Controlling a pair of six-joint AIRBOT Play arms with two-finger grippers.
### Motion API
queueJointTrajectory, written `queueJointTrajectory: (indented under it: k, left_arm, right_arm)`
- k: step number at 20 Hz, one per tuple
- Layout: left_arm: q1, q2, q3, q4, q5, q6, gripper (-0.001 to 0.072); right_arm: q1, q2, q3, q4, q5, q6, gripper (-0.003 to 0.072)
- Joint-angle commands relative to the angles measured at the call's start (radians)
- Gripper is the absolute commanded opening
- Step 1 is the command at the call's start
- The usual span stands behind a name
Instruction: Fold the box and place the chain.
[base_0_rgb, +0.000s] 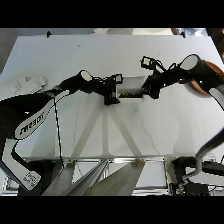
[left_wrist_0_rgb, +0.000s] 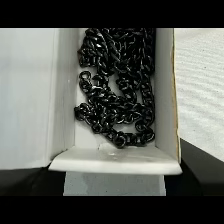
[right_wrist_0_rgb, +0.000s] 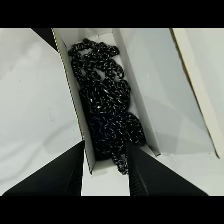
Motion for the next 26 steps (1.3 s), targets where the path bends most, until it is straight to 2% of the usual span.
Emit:
queueJointTrajectory:
  k: [1, 4, 10, 19, 20, 21, 23, 26]
  left_arm:
    - [0.000, 0.001, 0.000, 0.000, 0.000, 0.000, 0.0214]
    - [0.000, 0.001, 0.000, 0.000, 0.000, 0.000, 0.0214]
    - [0.000, 0.001, 0.000, 0.000, 0.000, 0.000, 0.0214]
    - [0.000, 0.001, 0.000, 0.000, 0.000, 0.000, 0.0214]
    - [0.000, 0.001, 0.000, 0.000, 0.000, 0.000, 0.0214]
    - [0.000, 0.001, 0.000, 0.000, 0.000, 0.000, 0.0214]
    - [0.000, 0.001, 0.000, 0.000, 0.000, 0.000, 0.0214]
    - [0.000, 0.001, 0.000, 0.000, 0.000, 0.000, 0.0214]
  right_arm:
    - [0.000, 0.002, 0.000, -0.080, -0.016, -0.001, 0.0312]
    - [-0.005, -0.010, 0.000, -0.177, -0.034, -0.003, 0.0312]
    - [-0.037, -0.079, 0.000, -0.175, -0.059, -0.050, 0.0311]
    - [-0.037, -0.165, 0.000, -0.046, -0.087, -0.180, 0.0310]
    - [-0.037, -0.165, 0.000, -0.039, -0.090, -0.204, 0.0288]
    - [-0.037, -0.165, 0.000, -0.039, -0.097, -0.211, 0.0219]
    - [-0.037, -0.165, 0.000, -0.050, -0.108, -0.211, 0.0009]
    - [-0.037, -0.160, 0.000, -0.106, -0.107, -0.166, 0.0012]
